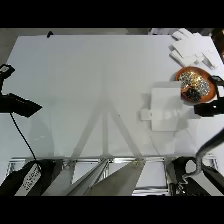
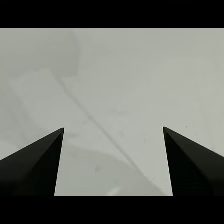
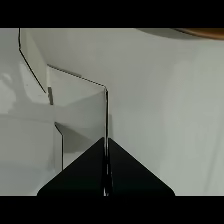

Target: Fold the box and place the chain.

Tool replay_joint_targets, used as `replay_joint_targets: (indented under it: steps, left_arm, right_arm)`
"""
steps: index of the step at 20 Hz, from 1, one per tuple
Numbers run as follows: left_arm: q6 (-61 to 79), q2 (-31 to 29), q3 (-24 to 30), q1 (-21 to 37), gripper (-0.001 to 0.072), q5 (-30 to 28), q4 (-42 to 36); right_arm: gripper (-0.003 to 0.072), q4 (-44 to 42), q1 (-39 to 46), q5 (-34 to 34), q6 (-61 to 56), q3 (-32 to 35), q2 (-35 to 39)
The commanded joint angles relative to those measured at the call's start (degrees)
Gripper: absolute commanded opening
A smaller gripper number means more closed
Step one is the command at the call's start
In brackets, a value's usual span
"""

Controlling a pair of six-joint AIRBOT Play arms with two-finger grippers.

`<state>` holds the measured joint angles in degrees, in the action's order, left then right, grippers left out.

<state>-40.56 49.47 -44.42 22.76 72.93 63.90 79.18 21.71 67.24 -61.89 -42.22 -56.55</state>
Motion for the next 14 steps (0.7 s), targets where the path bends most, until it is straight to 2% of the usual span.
replay_joint_targets:
  steps: [1,4,8,11,14]
  left_arm:
    - [0.02,-0.02,0.02,0.00,0.0691,-0.02,0.02]
    - [0.02,-0.02,0.02,0.00,0.0691,-0.02,0.02]
    - [0.00,-0.02,0.02,0.00,0.0691,-0.02,-0.20]
    - [0.22,-0.02,0.02,0.00,0.0691,-0.79,-3.80]
    - [1.57,-0.02,0.02,0.00,0.0691,-6.58,-9.20]
  right_arm:
    - [0.0013,-13.53,-10.47,0.31,0.42,2.60,5.44]
    - [0.0013,-19.54,-19.91,-4.17,-1.27,9.53,9.88]
    - [0.0014,-19.06,-29.90,-8.52,-5.60,14.14,11.54]
    - [0.0014,-19.02,-32.76,-9.79,-5.81,14.23,11.54]
    - [0.0014,-19.02,-32.96,-10.08,-5.84,14.23,11.54]
